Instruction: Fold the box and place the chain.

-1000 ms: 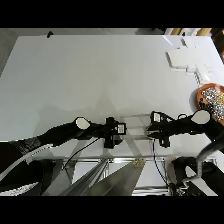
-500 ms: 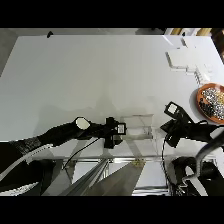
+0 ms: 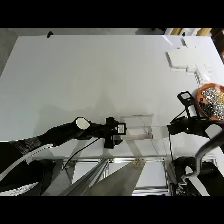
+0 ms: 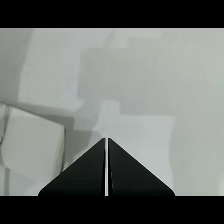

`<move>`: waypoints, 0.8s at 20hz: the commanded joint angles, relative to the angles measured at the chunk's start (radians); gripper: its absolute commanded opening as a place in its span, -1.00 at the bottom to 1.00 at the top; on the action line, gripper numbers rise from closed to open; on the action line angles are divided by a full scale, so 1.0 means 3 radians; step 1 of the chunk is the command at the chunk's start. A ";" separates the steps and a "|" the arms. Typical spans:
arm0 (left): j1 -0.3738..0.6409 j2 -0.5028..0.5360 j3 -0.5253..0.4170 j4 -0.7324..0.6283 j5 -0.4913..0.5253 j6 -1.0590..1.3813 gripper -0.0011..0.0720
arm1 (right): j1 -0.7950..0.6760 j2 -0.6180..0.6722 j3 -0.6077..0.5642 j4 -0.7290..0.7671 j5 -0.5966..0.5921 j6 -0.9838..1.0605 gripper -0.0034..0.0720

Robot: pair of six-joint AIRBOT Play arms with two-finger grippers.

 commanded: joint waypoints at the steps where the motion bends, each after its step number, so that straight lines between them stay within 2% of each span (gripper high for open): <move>1: -0.0003 0.0003 -0.0001 0.0000 0.0000 0.0001 -0.41 | 0.0000 -0.0090 0.0001 -0.0043 -0.0103 0.0251 -0.85; 4: -0.0003 0.0003 -0.0001 0.0000 0.0000 0.0001 -0.41 | 0.0000 -0.0351 -0.0010 0.0031 0.0083 0.0192 -0.85; 8: -0.0003 0.0003 -0.0001 0.0000 0.0000 0.0001 -0.41 | 0.0000 -0.0726 -0.0052 0.0421 0.0151 -0.0061 -0.85; 16: -0.0003 0.0003 -0.0001 0.0000 0.0000 0.0001 -0.41 | 0.0000 -0.0782 -0.0051 0.1207 0.0261 -0.0406 -0.85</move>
